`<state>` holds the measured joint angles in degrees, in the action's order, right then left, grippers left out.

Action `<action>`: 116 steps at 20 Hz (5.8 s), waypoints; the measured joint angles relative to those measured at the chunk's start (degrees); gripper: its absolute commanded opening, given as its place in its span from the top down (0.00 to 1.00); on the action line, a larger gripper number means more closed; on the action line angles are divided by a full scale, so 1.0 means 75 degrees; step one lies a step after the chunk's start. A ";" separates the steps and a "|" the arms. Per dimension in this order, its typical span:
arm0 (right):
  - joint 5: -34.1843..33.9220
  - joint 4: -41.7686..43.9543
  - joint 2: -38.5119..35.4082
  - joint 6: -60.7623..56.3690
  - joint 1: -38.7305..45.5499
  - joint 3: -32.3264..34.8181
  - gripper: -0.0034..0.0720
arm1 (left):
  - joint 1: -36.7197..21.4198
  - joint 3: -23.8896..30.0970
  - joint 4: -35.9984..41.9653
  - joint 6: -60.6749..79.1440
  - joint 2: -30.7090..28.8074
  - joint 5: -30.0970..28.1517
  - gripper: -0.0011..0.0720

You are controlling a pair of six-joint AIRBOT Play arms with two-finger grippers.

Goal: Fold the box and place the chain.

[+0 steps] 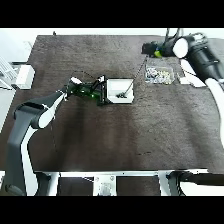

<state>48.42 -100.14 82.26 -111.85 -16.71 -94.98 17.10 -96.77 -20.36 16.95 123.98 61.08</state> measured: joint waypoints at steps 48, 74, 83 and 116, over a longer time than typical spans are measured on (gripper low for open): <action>-0.0169 -0.3529 -0.1443 -0.0023 -0.2174 0.0210 0.94 | 0.0000 0.0000 -0.0003 0.0000 0.0000 0.0003 0.26; -0.2081 -0.3185 0.0338 -0.1390 -0.2562 0.3943 0.45 | 0.0000 0.0000 0.0000 0.0000 0.0000 0.0006 0.26; -0.1818 -0.3121 -0.1649 0.0428 -0.1743 0.3867 0.60 | 0.0000 0.0000 0.0000 0.0000 0.0000 0.0003 0.26; 0.1970 0.7510 0.2363 1.1800 0.1119 0.0868 0.68 | 0.0000 0.0000 -0.0003 0.0000 0.0000 0.0000 0.26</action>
<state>63.20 -43.81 99.98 -23.35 -8.32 -88.47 17.10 -96.77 -20.38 16.95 123.98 61.08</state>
